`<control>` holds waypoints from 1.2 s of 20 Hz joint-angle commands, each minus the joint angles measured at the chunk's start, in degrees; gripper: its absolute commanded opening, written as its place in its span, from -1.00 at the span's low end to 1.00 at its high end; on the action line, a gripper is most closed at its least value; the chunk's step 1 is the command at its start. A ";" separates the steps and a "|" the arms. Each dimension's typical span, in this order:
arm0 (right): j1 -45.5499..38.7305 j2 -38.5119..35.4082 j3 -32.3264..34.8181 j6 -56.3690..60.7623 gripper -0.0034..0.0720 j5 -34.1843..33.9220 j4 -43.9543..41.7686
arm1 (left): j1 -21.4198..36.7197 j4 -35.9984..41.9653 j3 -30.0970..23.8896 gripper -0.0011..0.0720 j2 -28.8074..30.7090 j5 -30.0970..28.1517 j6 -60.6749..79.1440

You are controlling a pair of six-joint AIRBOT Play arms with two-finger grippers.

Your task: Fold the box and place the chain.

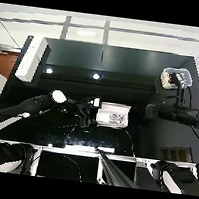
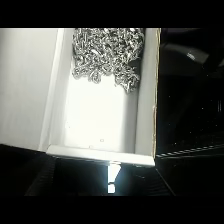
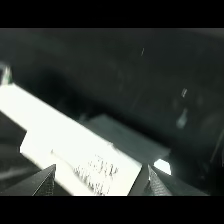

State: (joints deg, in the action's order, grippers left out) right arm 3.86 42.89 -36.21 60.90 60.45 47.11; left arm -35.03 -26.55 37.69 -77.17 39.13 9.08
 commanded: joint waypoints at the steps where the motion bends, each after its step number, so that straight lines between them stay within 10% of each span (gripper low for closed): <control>1: 0.90 4.20 -4.20 -0.46 0.99 -2.43 -0.13 | -0.04 0.02 0.07 0.29 -0.04 0.02 -0.02; 11: 10.84 14.53 -4.92 -19.87 0.97 -8.87 4.15 | -0.02 0.02 0.07 0.30 -0.04 0.02 -0.02; 24: 11.87 14.47 -4.90 -34.82 0.96 7.74 0.04 | -0.02 0.02 0.07 0.30 -0.04 0.02 -0.04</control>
State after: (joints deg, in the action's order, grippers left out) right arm 15.16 57.32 -41.12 27.64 64.36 48.64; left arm -35.03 -26.50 37.69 -77.17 39.18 9.06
